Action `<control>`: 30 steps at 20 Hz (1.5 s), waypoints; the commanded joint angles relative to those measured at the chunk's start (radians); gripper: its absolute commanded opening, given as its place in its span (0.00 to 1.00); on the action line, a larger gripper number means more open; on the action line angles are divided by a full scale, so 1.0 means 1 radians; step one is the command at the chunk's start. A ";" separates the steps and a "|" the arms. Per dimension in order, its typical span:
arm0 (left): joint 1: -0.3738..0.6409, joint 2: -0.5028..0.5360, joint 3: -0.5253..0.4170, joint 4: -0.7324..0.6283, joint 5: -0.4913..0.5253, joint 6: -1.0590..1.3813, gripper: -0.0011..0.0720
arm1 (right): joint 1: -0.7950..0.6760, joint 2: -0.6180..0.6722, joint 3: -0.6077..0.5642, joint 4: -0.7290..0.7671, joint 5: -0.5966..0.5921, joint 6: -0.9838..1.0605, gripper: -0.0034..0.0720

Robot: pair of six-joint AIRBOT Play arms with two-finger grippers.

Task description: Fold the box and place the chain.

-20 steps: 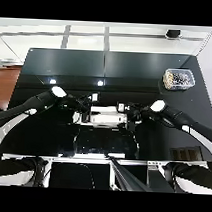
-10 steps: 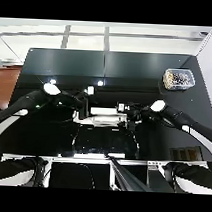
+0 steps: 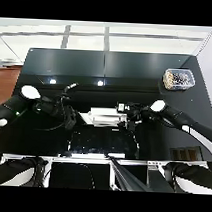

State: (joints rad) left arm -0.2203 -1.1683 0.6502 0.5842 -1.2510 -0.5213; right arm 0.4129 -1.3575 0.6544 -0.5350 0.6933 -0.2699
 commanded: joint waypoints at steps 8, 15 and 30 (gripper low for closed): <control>-0.074 -0.110 -0.032 -0.411 0.517 0.275 0.04 | 0.000 0.000 0.000 0.003 0.002 0.000 0.17; -0.074 -0.251 -0.011 -0.330 0.453 0.270 0.04 | 0.000 0.000 0.000 0.003 0.002 0.000 0.17; 0.063 0.077 -0.062 -0.042 0.187 0.660 0.76 | 0.000 0.000 0.000 0.003 0.002 0.000 0.17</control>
